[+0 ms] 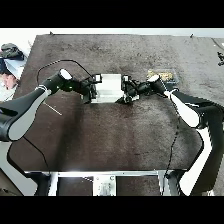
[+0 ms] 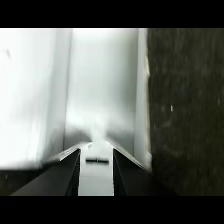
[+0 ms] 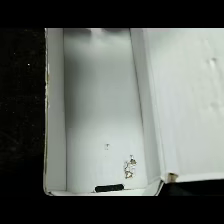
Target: Fold the box and place the chain.
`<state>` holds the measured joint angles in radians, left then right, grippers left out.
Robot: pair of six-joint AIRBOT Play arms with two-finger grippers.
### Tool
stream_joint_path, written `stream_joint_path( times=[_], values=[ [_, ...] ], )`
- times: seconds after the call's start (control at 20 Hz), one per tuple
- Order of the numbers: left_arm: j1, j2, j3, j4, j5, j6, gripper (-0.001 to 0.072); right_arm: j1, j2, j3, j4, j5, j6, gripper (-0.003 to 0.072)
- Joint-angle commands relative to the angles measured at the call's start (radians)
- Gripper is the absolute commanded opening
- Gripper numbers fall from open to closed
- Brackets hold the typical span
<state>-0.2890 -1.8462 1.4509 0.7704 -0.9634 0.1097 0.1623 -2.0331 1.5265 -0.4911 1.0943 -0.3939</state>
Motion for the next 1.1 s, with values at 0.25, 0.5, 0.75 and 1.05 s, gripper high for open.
stream_joint_path(
  times=[0.25, 0.5, 0.75, 1.05],
  values=[
    [-0.001, -0.01, 0.0, -0.091, 0.001, 0.056, 0.0254, 0.0, -0.001, 0.0, 0.002, -0.002, 0.001, 0.044],
    [-0.001, -0.01, 0.0, -0.059, 0.003, 0.056, 0.0485, 0.001, -0.001, 0.0, 0.002, -0.002, 0.001, 0.044],
    [-0.001, -0.01, 0.0, -0.021, 0.002, 0.056, 0.0495, 0.0, -0.001, 0.0, 0.002, -0.002, 0.001, 0.044],
    [-0.001, -0.01, 0.0, -0.022, 0.012, 0.021, 0.0646, 0.0, -0.001, 0.0, 0.002, -0.002, 0.001, 0.044]
  ],
)
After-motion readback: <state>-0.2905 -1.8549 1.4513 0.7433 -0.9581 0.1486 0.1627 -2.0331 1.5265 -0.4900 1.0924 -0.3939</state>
